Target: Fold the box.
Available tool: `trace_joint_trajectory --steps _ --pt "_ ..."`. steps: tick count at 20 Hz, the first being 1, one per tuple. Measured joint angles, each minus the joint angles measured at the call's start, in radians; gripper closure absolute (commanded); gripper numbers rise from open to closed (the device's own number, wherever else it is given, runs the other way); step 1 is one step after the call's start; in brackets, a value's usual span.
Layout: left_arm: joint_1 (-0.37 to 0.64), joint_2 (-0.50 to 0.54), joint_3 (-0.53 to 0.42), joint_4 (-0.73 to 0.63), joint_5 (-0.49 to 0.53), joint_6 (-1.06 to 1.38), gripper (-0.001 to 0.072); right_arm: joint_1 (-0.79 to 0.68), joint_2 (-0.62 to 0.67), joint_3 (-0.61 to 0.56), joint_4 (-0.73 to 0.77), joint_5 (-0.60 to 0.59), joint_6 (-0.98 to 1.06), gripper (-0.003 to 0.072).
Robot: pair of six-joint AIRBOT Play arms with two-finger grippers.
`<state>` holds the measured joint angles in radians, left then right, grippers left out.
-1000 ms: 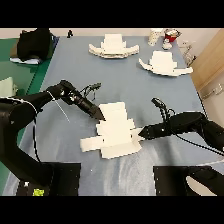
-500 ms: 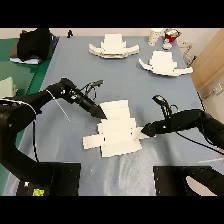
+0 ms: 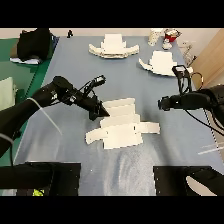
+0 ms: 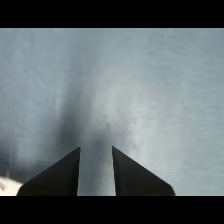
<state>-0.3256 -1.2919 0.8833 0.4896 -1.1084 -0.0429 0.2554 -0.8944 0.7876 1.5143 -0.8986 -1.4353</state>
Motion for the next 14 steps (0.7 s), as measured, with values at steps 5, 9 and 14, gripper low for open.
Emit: trace_joint_trajectory --steps 5,9,14 --pt "-0.147 0.200 -0.195 0.000 0.230 0.137 0.0701 0.000 -0.034 0.028 -0.039 0.007 0.124 0.0674" --pt "-0.248 0.245 -0.288 0.000 0.386 0.192 0.0697 0.000 -0.060 0.033 -0.024 0.016 0.150 0.0682" --pt "-0.286 0.243 -0.316 -0.013 0.499 0.212 0.0698 0.000 -0.069 0.034 -0.006 0.018 0.160 0.0682"
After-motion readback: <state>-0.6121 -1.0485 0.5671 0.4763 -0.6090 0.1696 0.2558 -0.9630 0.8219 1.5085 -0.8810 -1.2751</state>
